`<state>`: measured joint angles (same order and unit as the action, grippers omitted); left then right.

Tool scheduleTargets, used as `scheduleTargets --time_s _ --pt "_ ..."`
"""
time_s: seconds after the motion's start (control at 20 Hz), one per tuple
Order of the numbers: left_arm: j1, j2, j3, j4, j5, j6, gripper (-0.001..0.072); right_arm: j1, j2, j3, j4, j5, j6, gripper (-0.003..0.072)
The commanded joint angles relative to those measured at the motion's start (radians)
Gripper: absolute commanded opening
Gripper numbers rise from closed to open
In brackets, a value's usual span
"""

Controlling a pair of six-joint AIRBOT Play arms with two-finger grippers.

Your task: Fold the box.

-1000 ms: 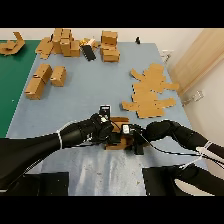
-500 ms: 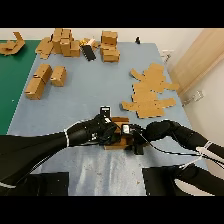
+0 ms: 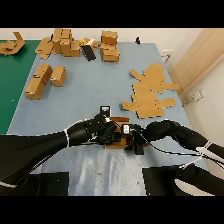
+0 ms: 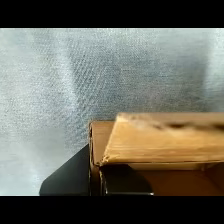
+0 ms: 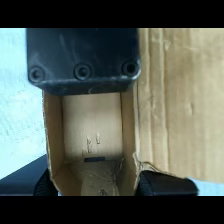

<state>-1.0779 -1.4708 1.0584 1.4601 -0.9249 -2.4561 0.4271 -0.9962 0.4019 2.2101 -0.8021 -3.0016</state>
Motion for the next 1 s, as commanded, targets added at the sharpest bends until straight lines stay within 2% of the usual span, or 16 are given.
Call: scheduleTargets --time_s 0.0,0.05,0.2,0.4,0.7,0.75,0.8,0.85,0.95 --pt "-0.001 0.001 0.000 -0.011 0.008 0.007 0.0563 0.001 0.000 0.000 0.000 0.000 0.001 0.0451" --pt "-0.001 0.003 0.000 -0.014 0.001 0.007 0.0672 0.001 0.000 0.000 0.000 0.000 0.001 0.0451" --pt "0.001 0.038 0.000 -0.020 -0.053 0.040 0.0666 0.001 0.000 0.000 0.000 0.000 0.001 0.0451" --pt "0.008 0.121 0.000 0.045 -0.156 0.058 0.0666 0.001 0.000 0.000 0.000 0.000 0.001 0.0451" --pt "0.072 0.215 0.000 0.092 -0.230 0.059 0.0664 0.001 0.000 0.000 0.000 0.000 0.001 0.0451" --pt "0.087 0.223 0.000 0.094 -0.240 0.060 0.0580 0.001 0.000 0.000 0.000 0.000 0.001 0.0451" --pt "0.103 0.230 0.000 0.093 -0.251 0.085 0.0242 0.001 0.000 0.000 0.000 0.000 0.001 0.0451" --pt "0.117 0.232 0.000 0.094 -0.258 0.134 0.0020 0.001 0.000 0.000 0.000 0.000 0.001 0.0451" --pt "0.150 0.233 -0.002 0.098 -0.270 0.201 0.0012 0.001 0.000 0.000 0.000 0.000 0.001 0.0451"
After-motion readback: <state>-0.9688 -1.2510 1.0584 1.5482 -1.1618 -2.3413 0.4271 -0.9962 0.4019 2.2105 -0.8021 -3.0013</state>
